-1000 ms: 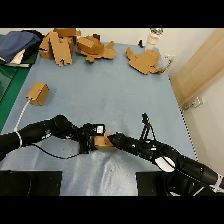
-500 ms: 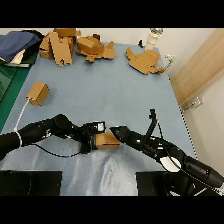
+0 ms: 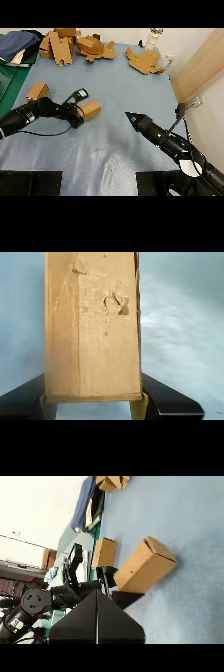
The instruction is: Fold the box.
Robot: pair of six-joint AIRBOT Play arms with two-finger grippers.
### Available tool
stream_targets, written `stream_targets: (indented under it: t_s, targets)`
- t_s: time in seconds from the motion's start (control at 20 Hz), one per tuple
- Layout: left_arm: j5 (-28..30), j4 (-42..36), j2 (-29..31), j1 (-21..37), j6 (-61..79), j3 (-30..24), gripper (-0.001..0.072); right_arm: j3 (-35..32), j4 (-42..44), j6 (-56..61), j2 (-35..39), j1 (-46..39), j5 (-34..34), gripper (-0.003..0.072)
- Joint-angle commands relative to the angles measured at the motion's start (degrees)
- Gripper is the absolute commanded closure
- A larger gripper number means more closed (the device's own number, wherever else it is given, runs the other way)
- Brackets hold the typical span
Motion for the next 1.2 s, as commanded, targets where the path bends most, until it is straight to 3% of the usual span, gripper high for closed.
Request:
stream_targets:
  t_s: [0.0,0.2,0.45,0.6,0.8,0.85,0.9,0.95,1.15]
  targets:
    - [0.4,3.7,0.4,11.6,-7.2,0.7,0.0534,0.0,-1.6,0.0,3.0,-2.5,4.8,0.0682]
    - [0.4,3.7,0.4,23.1,-7.2,0.7,0.0535,0.0,-1.7,0.0,3.0,-2.4,6.3,0.0681]
    - [0.0,3.7,0.4,33.2,-7.2,0.7,0.0535,0.0,-1.7,0.0,3.0,-2.4,7.1,0.0682]
    - [-0.6,3.7,0.4,35.9,-7.2,0.7,0.0535,0.0,-1.7,0.0,3.0,-2.4,7.1,0.0681]
    - [-2.7,3.6,0.4,35.4,-7.1,0.7,0.0533,0.0,-1.7,0.0,3.0,-2.4,7.1,0.0681]
    - [-3.0,3.7,0.4,35.5,-7.0,0.7,0.0426,0.0,-1.7,0.0,3.0,-2.4,7.1,0.0681]
    - [-3.2,4.2,0.4,35.6,-7.1,0.7,0.0118,0.0,-1.7,0.0,3.0,-2.4,7.1,0.0681]
    - [-3.2,5.0,0.4,35.6,-7.2,0.7,0.0010,0.0,-1.7,0.0,3.0,-2.4,7.1,0.0681]
    - [-9.2,5.1,1.4,35.6,-7.8,1.7,0.0009,0.0,-1.7,0.0,3.0,-2.4,9.9,0.0681]
